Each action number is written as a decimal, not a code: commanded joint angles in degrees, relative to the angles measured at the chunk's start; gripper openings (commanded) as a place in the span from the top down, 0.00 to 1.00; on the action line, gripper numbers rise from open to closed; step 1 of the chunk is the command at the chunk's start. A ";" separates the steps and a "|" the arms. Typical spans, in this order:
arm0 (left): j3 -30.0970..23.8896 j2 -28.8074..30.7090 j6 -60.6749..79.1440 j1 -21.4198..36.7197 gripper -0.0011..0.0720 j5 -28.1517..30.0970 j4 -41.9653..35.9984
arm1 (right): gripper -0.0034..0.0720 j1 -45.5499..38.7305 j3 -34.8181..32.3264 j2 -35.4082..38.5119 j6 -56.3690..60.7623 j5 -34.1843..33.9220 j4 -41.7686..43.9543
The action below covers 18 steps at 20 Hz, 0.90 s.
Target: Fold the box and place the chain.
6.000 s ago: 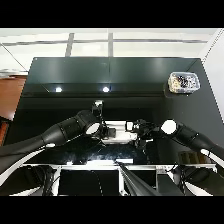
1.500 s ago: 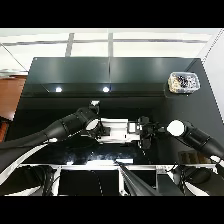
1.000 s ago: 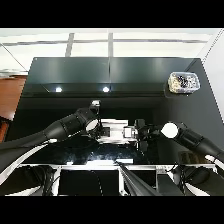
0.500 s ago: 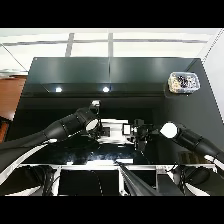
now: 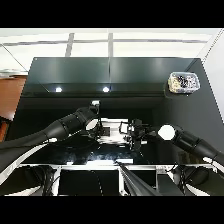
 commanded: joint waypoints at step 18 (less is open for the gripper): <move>0.02 -0.13 -0.02 0.02 0.94 0.15 -0.26 | 0.82 0.37 0.07 -0.02 1.25 -0.50 0.09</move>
